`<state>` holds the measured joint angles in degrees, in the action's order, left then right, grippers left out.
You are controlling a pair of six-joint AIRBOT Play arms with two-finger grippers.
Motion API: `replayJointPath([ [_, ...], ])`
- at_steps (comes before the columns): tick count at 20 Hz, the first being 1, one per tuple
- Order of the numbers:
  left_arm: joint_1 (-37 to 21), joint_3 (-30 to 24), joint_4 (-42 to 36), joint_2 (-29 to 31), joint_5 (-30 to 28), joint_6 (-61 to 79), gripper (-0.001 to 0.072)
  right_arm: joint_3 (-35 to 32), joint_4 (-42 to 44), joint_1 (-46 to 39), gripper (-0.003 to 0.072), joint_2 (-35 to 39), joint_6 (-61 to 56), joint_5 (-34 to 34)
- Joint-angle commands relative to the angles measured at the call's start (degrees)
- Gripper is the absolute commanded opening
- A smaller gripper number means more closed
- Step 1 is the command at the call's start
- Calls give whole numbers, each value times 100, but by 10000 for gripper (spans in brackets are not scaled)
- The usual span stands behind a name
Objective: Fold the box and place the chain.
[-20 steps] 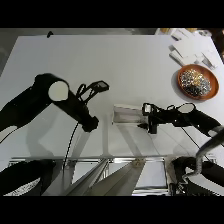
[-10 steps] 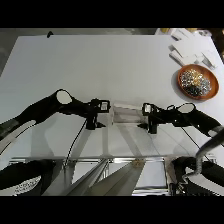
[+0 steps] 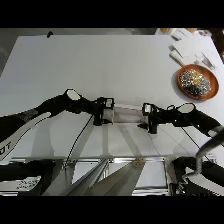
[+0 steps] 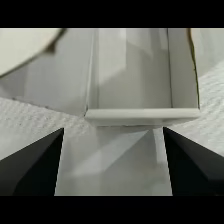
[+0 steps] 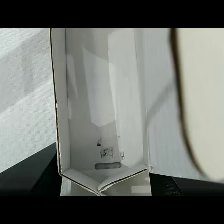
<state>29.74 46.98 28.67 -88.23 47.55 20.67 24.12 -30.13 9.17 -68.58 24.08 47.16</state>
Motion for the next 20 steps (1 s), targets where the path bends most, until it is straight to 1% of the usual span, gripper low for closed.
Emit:
replayJointPath([
  [1, 57, 24, -61, -52, 90, 256, 702, 2, 2, 0, 396, 0, -2, 2],
  [4, 184, 24, -63, -63, 85, 407, 702, 2, 2, 0, 396, 0, -2, 2],
  [14, 190, -37, -42, -48, 240, 374, 704, 2, 2, 0, 396, 0, 0, 2],
  [17, 205, -229, -240, -17, 85, 376, 703, 2, 2, 0, 396, 0, 0, 4],
  [20, 271, -269, -688, -61, -122, 518, 703, 4, 2, 0, 396, 0, -2, 2],
])
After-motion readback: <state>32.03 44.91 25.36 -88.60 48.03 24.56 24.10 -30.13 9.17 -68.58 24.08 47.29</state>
